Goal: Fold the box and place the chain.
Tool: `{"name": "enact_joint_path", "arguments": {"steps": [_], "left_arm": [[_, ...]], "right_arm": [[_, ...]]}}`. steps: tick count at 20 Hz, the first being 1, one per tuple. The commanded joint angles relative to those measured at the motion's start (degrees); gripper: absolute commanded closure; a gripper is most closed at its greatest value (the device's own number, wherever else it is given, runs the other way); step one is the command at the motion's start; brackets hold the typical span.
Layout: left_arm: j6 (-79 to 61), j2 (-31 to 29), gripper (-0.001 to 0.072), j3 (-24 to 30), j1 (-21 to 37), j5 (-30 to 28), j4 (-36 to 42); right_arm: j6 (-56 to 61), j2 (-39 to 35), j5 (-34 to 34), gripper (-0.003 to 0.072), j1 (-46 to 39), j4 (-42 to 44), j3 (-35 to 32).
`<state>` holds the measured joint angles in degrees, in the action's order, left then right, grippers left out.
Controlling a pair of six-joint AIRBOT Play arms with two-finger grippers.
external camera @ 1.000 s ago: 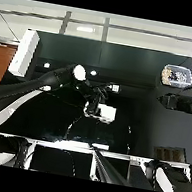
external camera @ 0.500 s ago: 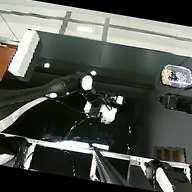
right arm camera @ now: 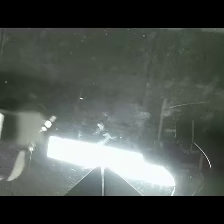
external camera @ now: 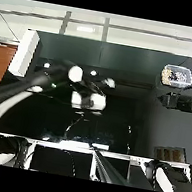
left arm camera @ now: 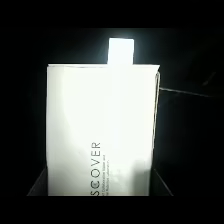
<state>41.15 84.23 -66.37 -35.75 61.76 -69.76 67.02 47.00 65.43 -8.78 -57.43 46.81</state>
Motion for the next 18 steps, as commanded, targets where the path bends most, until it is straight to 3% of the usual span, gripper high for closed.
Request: {"name": "enact_joint_path", "arguments": {"steps": [1,4,7,11,14,18], "left_arm": [[22.8,-6.0,0.0439,4.1,12.0,8.0,-8.9],[35.5,-12.9,0.0439,12.0,26.4,10.7,-19.1],[35.4,-18.1,0.0438,19.2,42.7,7.5,-19.5],[35.1,-18.6,0.0438,20.5,59.0,3.4,-19.6],[33.7,-18.6,0.0438,20.6,66.3,-1.2,-18.8],[21.1,-18.6,0.0438,20.5,67.3,-9.0,-16.3]], "right_arm": [[0.0,0.0,-0.1,0.0668,0.0,0.0,0.0],[0.0,0.0,-0.1,0.0669,0.0,0.0,-0.3],[0.0,0.0,-0.7,0.0668,0.0,0.0,-1.2],[0.0,0.0,-1.4,0.0668,0.0,0.2,-1.6],[0.0,0.1,-1.5,0.0668,0.0,0.2,-1.6],[0.1,0.1,-1.5,0.0668,0.0,0.2,-1.6]]}}
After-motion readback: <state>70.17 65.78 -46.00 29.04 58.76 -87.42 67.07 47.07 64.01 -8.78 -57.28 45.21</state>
